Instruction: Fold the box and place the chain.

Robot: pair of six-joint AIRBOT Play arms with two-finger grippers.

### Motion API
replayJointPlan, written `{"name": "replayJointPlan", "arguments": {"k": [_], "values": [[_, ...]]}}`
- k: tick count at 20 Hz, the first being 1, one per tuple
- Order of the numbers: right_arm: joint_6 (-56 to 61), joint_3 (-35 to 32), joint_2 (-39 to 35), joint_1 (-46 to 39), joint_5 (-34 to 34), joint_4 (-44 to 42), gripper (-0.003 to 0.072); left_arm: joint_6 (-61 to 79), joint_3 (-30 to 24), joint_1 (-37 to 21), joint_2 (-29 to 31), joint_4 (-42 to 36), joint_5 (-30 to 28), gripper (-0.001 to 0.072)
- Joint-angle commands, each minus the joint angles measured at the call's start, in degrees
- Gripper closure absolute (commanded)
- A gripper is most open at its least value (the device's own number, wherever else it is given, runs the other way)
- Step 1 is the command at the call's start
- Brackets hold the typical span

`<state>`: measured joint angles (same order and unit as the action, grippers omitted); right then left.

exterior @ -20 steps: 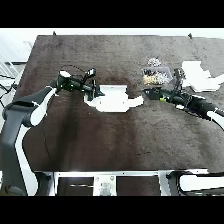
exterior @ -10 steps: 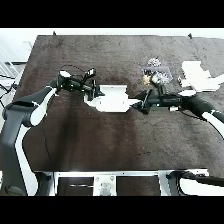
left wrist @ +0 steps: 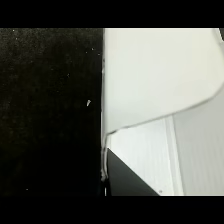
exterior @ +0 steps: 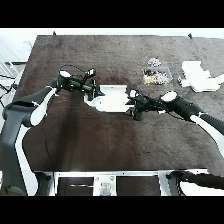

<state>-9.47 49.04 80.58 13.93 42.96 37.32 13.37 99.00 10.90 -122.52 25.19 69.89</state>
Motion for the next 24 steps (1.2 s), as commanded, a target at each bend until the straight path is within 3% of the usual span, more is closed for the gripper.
{"name": "replayJointPlan", "arguments": {"k": [1, 8, 10, 12, 14, 17, 18, 24], "values": [[-1.49, 0.04, 0.92, 1.53, -4.39, 1.09, 0.0117, 0.00, 0.00, -0.07, -0.04, 0.02, -0.02, 0.0690], [-3.21, 0.44, 3.67, 3.37, -11.89, 0.61, 0.0118, 0.02, 0.00, -0.07, -0.04, 0.02, -0.02, 0.0691], [-2.54, 1.53, 3.21, 3.37, -11.85, 0.63, 0.0253, 0.02, 0.00, -0.07, -0.04, 0.02, -0.04, 0.0691], [-2.10, 1.79, 1.97, 3.19, -11.89, 0.63, 0.0254, 0.00, 0.00, -0.07, -0.04, 0.02, -0.04, 0.0691], [-2.14, 1.81, 1.84, 2.80, -12.13, 0.61, 0.0166, 0.02, 0.00, -0.04, -0.04, 0.02, -0.02, 0.0691], [-2.19, 2.40, 2.03, 2.45, -12.74, 0.59, 0.0095, 0.02, 0.00, -0.07, -0.04, 0.02, 0.00, 0.0691], [-2.80, 2.84, 2.36, 2.36, -12.74, -0.72, 0.0008, 0.02, 0.00, -0.04, -0.04, 0.02, 0.02, 0.0691], [-6.69, 4.85, 4.22, 0.13, -12.41, -5.40, 0.0008, 0.00, 0.00, -0.07, -0.04, 0.02, 0.02, 0.0691]]}}
